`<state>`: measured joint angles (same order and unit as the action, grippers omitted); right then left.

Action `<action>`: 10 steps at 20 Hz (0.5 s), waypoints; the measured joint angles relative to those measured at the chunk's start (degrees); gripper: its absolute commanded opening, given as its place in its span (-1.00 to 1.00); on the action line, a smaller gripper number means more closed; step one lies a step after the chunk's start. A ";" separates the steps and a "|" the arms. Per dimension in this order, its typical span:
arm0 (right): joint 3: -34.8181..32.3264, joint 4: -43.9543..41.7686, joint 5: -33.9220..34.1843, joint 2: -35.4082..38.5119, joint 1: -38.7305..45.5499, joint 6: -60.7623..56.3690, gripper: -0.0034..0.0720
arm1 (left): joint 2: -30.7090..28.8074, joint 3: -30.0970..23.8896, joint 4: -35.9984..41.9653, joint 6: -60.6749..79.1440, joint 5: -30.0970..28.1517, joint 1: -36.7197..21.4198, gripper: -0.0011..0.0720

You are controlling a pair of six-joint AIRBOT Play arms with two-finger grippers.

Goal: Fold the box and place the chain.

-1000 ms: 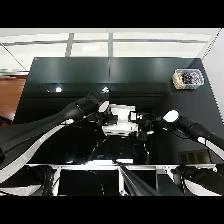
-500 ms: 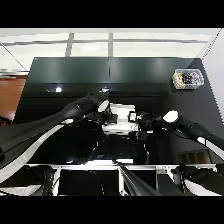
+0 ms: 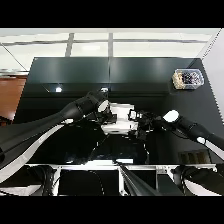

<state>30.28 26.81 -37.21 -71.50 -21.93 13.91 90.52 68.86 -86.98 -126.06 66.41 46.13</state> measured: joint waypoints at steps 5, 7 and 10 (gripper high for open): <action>0.04 -0.85 -0.17 0.15 0.00 -0.44 0.77 | 0.02 0.00 0.48 -0.07 -0.04 0.02 -0.90; 0.04 0.15 -0.52 1.09 0.00 -0.48 0.77 | 0.02 0.00 0.46 -0.07 -0.02 0.02 -0.90; 0.07 3.17 -1.70 4.37 0.00 -1.33 0.77 | 0.02 0.00 0.39 -0.04 0.11 0.02 -0.90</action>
